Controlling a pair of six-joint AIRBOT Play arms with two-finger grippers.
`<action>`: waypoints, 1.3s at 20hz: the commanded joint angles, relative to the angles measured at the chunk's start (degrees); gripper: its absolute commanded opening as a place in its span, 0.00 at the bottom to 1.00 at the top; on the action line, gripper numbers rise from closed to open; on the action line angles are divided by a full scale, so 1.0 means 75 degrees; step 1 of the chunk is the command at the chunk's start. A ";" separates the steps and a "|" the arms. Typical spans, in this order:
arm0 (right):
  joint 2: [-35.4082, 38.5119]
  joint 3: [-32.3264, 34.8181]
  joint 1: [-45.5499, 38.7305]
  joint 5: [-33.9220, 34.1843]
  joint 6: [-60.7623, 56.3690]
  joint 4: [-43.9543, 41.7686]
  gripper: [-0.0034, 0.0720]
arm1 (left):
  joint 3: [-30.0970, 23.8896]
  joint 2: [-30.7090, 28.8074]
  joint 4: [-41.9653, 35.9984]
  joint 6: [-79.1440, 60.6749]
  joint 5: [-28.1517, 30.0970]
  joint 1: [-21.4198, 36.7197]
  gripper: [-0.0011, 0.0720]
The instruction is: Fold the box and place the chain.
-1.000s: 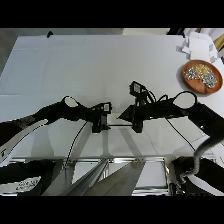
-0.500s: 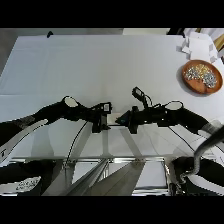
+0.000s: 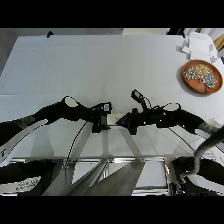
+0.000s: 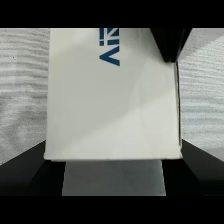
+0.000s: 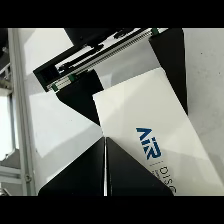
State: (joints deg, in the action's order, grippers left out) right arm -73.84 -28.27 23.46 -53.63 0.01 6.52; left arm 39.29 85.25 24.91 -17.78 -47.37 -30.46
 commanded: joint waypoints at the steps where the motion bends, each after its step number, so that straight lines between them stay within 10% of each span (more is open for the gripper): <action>1: -0.0015 0.0029 -0.0003 0.0105 -0.0026 0.0119 0.07 | 0.0000 -0.0006 0.0000 0.0003 0.0000 0.0000 0.21; 26: 0.0691 -0.0224 0.0012 0.0641 -0.0391 0.0466 0.07 | 0.0000 -0.0006 0.0000 0.0003 0.0000 0.0000 0.21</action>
State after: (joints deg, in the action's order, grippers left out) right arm -70.70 -28.27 23.49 -46.65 -3.42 11.66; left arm 39.29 85.25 24.88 -17.63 -47.42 -30.48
